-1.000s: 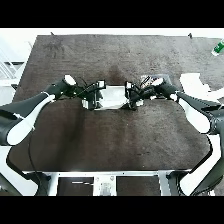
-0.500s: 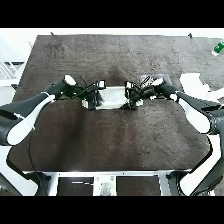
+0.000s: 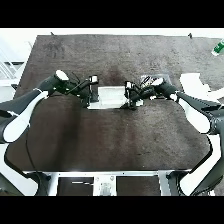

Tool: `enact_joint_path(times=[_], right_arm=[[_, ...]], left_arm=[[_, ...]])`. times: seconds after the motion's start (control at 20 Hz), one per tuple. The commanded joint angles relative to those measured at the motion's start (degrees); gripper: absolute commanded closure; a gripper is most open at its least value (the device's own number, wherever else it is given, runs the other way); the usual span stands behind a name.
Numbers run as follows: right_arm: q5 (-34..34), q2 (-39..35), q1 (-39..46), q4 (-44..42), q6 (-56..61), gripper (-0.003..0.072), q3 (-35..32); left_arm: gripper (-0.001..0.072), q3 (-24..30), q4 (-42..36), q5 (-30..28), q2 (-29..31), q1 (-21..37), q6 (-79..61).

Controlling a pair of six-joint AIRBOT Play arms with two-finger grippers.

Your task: Fold the box and place the chain.

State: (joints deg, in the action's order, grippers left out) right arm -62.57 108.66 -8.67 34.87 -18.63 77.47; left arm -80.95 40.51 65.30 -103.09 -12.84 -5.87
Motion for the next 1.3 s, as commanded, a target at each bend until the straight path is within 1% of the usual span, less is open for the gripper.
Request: enact_joint_path(times=[0.0,0.2,0.3,0.5,0.65,0.75,0.9,0.95,1.1,1.25], right_arm=[[-0.07,0.02,-0.04,0.04,-0.07,0.0104,0.02],[-0.07,0.02,-0.04,0.07,-0.09,0.0104,0.02],[-0.07,0.02,-0.04,0.04,-0.09,0.0105,0.02],[-0.09,0.02,-0.04,0.04,-0.09,0.0104,0.02],[-0.07,0.02,-0.04,0.04,-0.07,0.0104,0.02],[-0.07,0.02,-0.04,0.04,-0.07,0.0104,0.02],[-0.07,0.02,-0.04,0.07,-0.07,0.0104,0.02],[-0.07,0.02,-0.04,0.04,-0.07,0.0104,0.02],[-0.07,0.02,-0.04,0.04,-0.09,0.0104,0.02],[-0.07,0.02,-0.04,0.04,-0.07,0.0104,0.02]], left_arm=[[0.0693,-2.34,-0.5,6.43,0.28,1.73,2.86],[0.0697,-2.08,-0.09,4.31,4.44,1.77,11.13],[0.0697,-0.5,0.02,2.62,7.41,1.81,17.62],[0.0698,6.38,-0.46,-1.27,15.56,5.27,34.75],[0.0697,13.09,-1.66,-6.51,23.32,8.41,47.04],[0.0697,16.06,-1.99,-8.33,26.21,10.27,53.68],[0.0696,18.53,-1.99,-6.49,26.47,13.05,63.47],[0.0696,19.08,-1.99,-6.78,26.47,14.05,65.99],[0.0696,19.34,-1.62,-5.11,26.29,18.08,68.13],[0.0697,19.74,-1.6,-4.13,24.9,20.5,68.35]])
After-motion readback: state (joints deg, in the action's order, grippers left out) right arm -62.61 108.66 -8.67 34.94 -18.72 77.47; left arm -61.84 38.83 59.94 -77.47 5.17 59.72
